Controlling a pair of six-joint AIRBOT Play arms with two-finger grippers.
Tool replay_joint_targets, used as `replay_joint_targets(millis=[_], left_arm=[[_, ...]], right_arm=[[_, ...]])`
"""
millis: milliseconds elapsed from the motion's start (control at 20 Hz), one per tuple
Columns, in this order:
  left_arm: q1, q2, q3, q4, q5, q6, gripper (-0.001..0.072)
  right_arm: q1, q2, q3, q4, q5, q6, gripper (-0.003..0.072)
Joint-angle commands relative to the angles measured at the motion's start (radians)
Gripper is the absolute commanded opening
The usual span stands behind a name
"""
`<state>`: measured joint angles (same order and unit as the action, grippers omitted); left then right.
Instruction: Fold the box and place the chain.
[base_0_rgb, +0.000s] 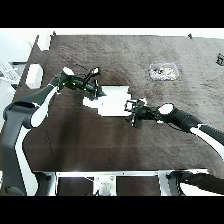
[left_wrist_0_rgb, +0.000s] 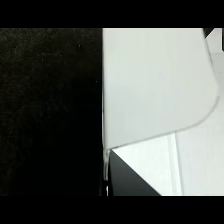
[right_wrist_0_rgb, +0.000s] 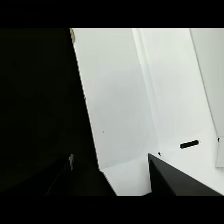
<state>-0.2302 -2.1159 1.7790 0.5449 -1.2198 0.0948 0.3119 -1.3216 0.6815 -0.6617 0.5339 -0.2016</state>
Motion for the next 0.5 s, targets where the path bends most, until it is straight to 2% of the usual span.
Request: replay_joint_targets(millis=[0,450], left_arm=[[0.000,0.000,0.000,0.000,0.001,0.000,0.0022],[0.000,0.000,0.000,0.000,0.001,0.000,0.0022]], right_arm=[[0.013,-0.024,0.000,0.004,-0.033,-0.005,0.0573],[0.034,-0.039,0.003,0.076,-0.227,-0.005,0.0573]])
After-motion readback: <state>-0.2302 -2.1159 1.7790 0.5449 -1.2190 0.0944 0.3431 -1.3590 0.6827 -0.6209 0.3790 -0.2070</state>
